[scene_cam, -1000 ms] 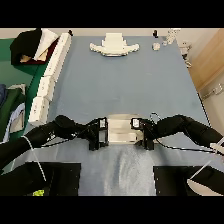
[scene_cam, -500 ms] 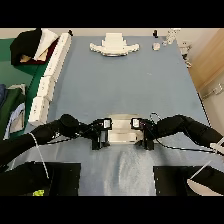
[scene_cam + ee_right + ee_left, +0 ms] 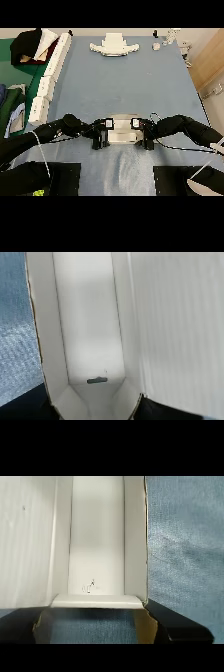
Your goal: Fold the box.
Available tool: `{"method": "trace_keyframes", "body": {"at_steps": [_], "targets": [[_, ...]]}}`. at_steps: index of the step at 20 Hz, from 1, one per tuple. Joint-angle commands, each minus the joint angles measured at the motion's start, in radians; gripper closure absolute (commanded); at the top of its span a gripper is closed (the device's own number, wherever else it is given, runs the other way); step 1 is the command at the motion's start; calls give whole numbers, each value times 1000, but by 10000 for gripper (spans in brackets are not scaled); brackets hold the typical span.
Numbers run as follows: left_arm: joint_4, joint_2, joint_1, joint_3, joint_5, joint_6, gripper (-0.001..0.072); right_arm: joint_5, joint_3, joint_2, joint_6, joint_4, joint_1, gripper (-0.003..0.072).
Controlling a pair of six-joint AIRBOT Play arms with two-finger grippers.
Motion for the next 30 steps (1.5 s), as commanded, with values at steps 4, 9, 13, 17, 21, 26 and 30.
{"method": "trace_keyframes", "body": {"at_steps": [4, 9, 13, 17, 21, 26, 30], "targets": [[-14, -2, -1, 5, -2, 0, 18, 0, 0, -1, 0, 0, 0, 161], [16, -2, 0, 11, -8, 11, 18, 0, 0, -1, 0, 0, 0, 161], [14, -4, -2, 11, -17, 11, 19, 0, 0, -1, 0, 0, 0, 161], [-2, -14, -8, 15, -5, 6, 26, 0, 0, -1, 0, 0, 0, 161], [-4, -15, -8, 16, -5, 6, 187, 0, 0, -1, 0, 0, 0, 161], [-3, -15, -8, 16, -6, 3, 186, 0, 0, -1, 0, 0, 0, 162], [-3, -14, -8, 16, -6, 2, 186, 0, 0, -1, 0, 0, 0, 161]]}}
